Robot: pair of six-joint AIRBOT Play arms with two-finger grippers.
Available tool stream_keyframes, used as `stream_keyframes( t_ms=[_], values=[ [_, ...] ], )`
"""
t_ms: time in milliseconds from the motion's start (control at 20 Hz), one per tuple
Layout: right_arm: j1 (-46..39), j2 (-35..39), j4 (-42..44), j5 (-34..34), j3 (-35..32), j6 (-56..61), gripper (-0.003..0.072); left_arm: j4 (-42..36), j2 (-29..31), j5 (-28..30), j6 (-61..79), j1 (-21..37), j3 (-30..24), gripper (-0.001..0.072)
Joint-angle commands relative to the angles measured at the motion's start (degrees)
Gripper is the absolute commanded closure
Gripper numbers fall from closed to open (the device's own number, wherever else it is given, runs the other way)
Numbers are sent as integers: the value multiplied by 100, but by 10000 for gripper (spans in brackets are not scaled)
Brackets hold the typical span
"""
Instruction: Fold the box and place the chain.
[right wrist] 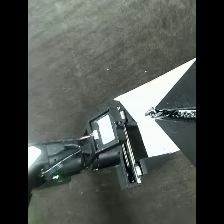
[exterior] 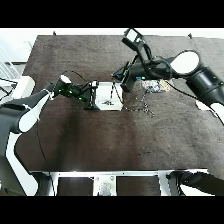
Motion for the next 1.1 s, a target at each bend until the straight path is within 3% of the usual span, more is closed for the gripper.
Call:
stream_keyframes(
  t_ms=[0,500,650,700,750,800,950,1050],
  values=[
    [74,-459,170,-247,4,120,671,0,2,-2,0,-2,4,362],
    [138,-2131,299,-389,4,81,671,0,2,-2,0,-2,4,362],
    [92,-2277,122,-396,7,81,668,0,2,-2,0,-2,4,362],
    [31,-2267,81,-391,17,81,524,0,2,-2,0,-2,4,362],
    [-44,-2236,79,-387,17,116,273,0,2,-2,0,-2,4,362],
    [-146,-2173,28,-385,17,223,173,2,2,-2,0,-2,4,362],
    [-592,-1749,-46,-87,17,378,174,0,2,-4,0,-2,4,362],
    [-1005,-1386,-111,608,17,212,174,0,2,-2,0,-2,2,362]
  ],
)
